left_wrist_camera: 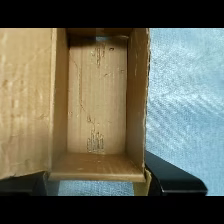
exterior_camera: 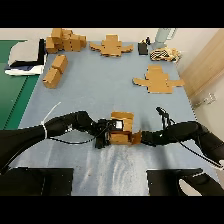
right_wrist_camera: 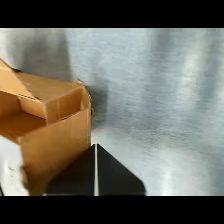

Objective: Fold the box.

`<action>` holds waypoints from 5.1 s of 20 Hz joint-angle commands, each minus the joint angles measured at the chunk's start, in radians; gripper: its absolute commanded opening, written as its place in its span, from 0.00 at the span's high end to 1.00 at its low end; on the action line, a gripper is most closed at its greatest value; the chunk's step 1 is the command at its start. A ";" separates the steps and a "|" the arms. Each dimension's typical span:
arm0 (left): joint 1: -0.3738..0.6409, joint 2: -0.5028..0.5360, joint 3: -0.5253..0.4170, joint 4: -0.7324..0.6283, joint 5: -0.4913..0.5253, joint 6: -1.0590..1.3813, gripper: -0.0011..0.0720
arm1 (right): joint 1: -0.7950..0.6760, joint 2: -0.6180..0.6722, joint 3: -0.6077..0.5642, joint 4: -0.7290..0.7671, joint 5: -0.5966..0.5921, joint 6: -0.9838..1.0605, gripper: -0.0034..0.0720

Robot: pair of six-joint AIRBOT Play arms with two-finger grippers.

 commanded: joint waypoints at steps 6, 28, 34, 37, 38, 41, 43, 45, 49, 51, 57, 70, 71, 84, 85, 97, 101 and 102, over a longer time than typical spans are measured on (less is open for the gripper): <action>-0.001 -0.001 0.000 0.000 0.000 0.001 0.27 | 0.002 0.008 0.048 0.059 -0.006 -0.029 0.41; -0.001 -0.001 0.000 0.000 0.000 0.001 0.27 | 0.603 -0.470 0.503 -0.625 -0.159 0.929 0.28; -0.001 -0.001 0.000 0.000 -0.003 0.001 0.27 | 0.663 -0.556 0.563 -0.668 -0.172 1.052 0.41; -0.001 -0.001 0.000 0.000 -0.003 0.001 0.27 | 0.662 -0.563 0.568 -0.734 -0.219 1.081 0.69; -0.001 -0.001 0.000 0.000 -0.003 0.001 0.27 | 0.662 -0.563 0.568 -0.745 -0.235 1.080 0.83; -0.001 -0.001 0.000 0.000 -0.003 0.001 0.27 | 0.663 -0.563 0.568 -0.746 -0.235 1.059 0.95; -0.001 -0.001 0.000 0.000 -0.003 0.001 0.27 | 0.663 -0.563 0.568 -0.746 -0.235 1.044 0.95; -0.001 -0.001 0.000 0.000 -0.003 0.001 0.27 | 0.662 -0.562 0.568 -0.741 -0.235 1.037 0.69; -0.001 -0.001 0.000 0.000 -0.003 0.001 0.27 | 0.662 -0.558 0.568 -0.721 -0.243 1.018 0.47; -0.001 -0.001 0.000 0.000 -0.003 0.001 0.27 | 0.662 -0.546 0.568 -0.721 -0.264 1.019 0.47; -0.001 -0.001 0.000 0.000 -0.003 0.001 0.27 | 0.661 -0.497 0.568 -0.731 -0.295 1.019 0.47; -0.001 -0.001 0.000 0.000 -0.002 0.001 0.27 | 0.661 -0.406 0.568 -0.727 -0.322 1.003 0.47; -0.001 -0.001 0.000 0.000 -0.003 0.001 0.27 | 0.661 -0.405 0.568 -0.727 -0.322 1.001 0.47; -0.001 -0.001 0.000 0.000 -0.003 0.001 0.27 | 0.661 -0.399 0.568 -0.751 -0.412 0.964 0.60; -0.001 -0.001 0.000 0.000 -0.003 0.001 0.27 | 0.661 -0.399 0.568 -0.753 -0.414 0.958 0.60; -0.001 -0.001 0.000 0.000 -0.003 0.001 0.27 | 0.586 -0.400 0.566 -0.907 -0.589 0.870 0.94; -0.001 -0.001 0.000 0.000 -0.003 0.001 0.27 | 0.269 -0.403 0.562 -0.853 -0.270 0.656 0.95; -0.001 -0.001 0.000 0.000 -0.003 0.001 0.27 | 0.137 -0.413 0.561 -0.705 -0.133 0.573 0.95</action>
